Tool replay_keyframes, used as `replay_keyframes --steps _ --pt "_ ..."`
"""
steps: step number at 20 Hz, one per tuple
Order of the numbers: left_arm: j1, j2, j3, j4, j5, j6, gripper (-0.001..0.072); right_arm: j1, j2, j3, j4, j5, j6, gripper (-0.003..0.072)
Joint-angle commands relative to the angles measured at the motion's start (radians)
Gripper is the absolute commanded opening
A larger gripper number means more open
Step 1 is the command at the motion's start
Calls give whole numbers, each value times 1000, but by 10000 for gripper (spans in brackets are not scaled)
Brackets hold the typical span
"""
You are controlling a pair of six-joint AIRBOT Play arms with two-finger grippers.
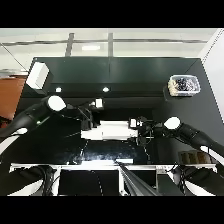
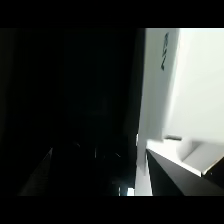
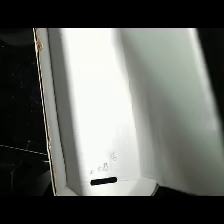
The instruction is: Fold the box and place the chain.
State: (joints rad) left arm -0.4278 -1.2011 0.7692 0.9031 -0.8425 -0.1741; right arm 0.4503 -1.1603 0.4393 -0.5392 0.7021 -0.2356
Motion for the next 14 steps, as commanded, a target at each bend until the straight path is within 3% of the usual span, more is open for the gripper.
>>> replay_keyframes --steps 1,3,4,5,6,7,9,11,14 --pt "82 98 6 54 -117 -222 704 0 0 0 0 0 0 478" --pt "117 155 6 55 -246 -393 682 0 0 0 0 0 0 478" --pt "128 174 6 55 -312 -472 514 0 0 0 0 0 0 478" --pt "133 184 5 53 -389 -531 133 0 0 0 0 0 0 478" --pt "132 185 3 44 -477 -548 29 0 0 0 0 0 0 478" --pt "122 184 -12 -11 -529 -561 29 0 0 0 0 0 0 478" --pt "77 185 -67 -144 -475 -562 28 0 0 0 0 0 0 478" --pt "5 183 -121 -240 -257 -553 29 0 0 0 0 0 0 478" --pt "-99 167 -147 -277 134 -546 29 0 0 0 0 0 0 478"
